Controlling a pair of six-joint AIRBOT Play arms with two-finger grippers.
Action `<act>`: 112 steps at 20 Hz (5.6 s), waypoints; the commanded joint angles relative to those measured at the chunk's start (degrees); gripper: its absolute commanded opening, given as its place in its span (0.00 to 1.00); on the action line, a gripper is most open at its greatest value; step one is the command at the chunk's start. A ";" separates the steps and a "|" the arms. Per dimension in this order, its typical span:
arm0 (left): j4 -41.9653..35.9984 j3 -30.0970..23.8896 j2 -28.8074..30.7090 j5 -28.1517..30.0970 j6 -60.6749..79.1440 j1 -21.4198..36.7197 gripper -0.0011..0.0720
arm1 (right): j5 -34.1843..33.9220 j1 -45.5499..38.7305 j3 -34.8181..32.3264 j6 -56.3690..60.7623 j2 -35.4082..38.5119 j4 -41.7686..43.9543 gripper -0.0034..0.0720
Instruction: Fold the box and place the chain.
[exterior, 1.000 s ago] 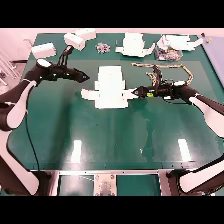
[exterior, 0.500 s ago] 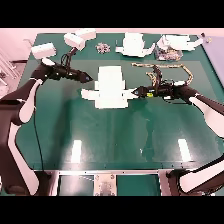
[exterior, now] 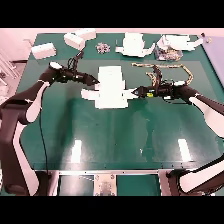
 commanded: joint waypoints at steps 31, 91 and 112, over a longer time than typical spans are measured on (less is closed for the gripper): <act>-8.07 0.02 -3.82 -3.13 14.05 -1.79 0.04 | 0.00 0.04 0.00 -0.02 -0.02 -0.04 0.05; -10.29 -6.75 -3.89 -8.66 55.17 0.28 0.04 | 0.44 -3.85 -7.85 -16.59 14.88 5.77 0.51; -10.29 -6.75 -3.89 -9.29 55.15 0.28 0.04 | -33.09 22.14 -28.20 -53.72 24.92 -3.21 0.83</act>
